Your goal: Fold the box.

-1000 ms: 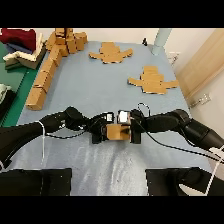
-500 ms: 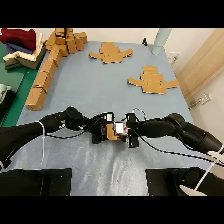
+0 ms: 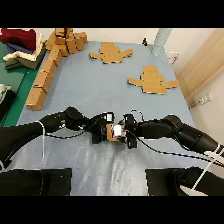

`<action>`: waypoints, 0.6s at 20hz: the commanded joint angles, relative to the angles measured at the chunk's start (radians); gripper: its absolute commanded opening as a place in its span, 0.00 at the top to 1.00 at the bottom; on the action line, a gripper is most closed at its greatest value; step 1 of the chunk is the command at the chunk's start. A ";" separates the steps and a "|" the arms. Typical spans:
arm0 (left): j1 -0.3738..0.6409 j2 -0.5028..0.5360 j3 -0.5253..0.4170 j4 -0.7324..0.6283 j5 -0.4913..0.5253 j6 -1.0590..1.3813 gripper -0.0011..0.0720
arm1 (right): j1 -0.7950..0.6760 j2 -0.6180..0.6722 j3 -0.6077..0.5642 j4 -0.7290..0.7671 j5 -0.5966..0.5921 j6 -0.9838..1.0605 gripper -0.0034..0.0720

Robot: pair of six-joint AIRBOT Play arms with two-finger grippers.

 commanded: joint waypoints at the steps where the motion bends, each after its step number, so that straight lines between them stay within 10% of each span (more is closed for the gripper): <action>1: 0.000 0.000 0.001 0.000 0.000 0.000 0.28 | 0.024 -0.003 -0.025 -0.004 0.049 0.016 0.35; 12: 0.000 0.000 0.001 0.000 0.000 0.000 0.28 | 0.051 -0.003 -0.048 -0.093 0.117 0.069 0.37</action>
